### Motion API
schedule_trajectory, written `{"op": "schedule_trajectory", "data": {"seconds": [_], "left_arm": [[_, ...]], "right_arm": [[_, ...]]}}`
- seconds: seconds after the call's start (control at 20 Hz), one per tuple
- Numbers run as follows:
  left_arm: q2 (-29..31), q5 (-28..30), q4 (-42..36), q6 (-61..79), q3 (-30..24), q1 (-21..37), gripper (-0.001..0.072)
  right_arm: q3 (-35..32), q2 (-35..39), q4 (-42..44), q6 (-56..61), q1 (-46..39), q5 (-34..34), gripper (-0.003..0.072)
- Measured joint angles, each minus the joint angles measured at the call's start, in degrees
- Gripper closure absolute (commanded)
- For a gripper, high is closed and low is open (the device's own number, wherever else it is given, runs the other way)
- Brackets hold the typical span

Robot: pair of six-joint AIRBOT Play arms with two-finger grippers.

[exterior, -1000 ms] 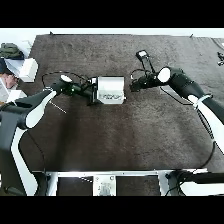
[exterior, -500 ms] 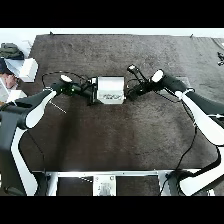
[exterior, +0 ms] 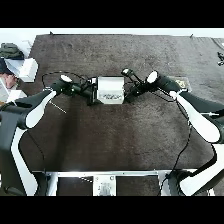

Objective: Fold the box and place the chain.

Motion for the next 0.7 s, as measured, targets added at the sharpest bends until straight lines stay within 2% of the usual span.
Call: {"op": "schedule_trajectory", "data": {"seconds": [0.05, 0.15, 0.25, 0.3, 0.5, 0.7], "left_arm": [[0.0, 0.0, 0.0, 0.0, 0.0, 0.0, 0.0377], [0.0, 0.0, 0.0, 0.0, 0.0, 0.0, 0.0377], [0.0, 0.0, 0.0, 0.0, 0.0, 0.0, 0.0376], [0.0, 0.0, 0.0, 0.0, 0.0, 0.0, 0.0377], [0.0, 0.0, 0.0, 0.0, 0.0, 0.0, 0.0377], [0.0, 0.0, 0.0, 0.0, 0.0, 0.0, 0.0377]], "right_arm": [[0.0, -0.3, -0.7, -0.2, 0.0, -0.5, 0.0368], [0.0, -0.6, -1.5, -1.0, 0.3, -1.2, 0.0529], [0.0, -0.9, -1.9, -1.9, 0.6, -1.5, 0.0545], [0.0, -0.9, -2.1, -2.2, 0.7, -1.5, 0.0705], [0.0, 1.5, -2.4, -3.3, 0.7, 0.6, 0.0702], [0.0, 8.4, -2.2, -2.2, 0.6, 4.1, 0.0704]]}}
